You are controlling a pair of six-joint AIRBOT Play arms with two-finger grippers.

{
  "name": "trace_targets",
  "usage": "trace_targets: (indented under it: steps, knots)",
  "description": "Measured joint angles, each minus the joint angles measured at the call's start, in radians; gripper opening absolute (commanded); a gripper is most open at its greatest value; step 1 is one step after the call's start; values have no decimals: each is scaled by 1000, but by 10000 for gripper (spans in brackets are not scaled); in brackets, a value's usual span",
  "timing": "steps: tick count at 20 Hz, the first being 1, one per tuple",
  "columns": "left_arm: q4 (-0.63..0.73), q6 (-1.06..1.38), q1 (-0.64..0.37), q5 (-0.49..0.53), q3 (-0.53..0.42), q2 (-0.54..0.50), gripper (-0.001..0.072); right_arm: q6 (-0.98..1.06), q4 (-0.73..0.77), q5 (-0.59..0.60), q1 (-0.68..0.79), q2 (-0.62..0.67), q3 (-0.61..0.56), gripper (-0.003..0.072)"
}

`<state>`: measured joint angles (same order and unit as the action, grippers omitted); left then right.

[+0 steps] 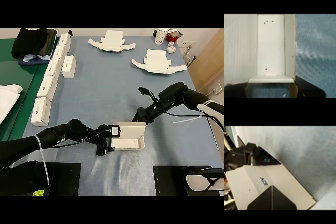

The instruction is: Fold the box.

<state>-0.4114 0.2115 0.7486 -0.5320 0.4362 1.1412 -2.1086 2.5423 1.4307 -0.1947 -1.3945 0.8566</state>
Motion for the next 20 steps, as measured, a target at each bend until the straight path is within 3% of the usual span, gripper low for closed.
trace_targets:
  steps: [15,20]
  knots:
    - [0,0,0,0,0,0,455,-291,-3,-407,-212,487,-440,3]
    - [0,0,0,0,0,0,455,-309,-2,-483,-252,564,-499,3]
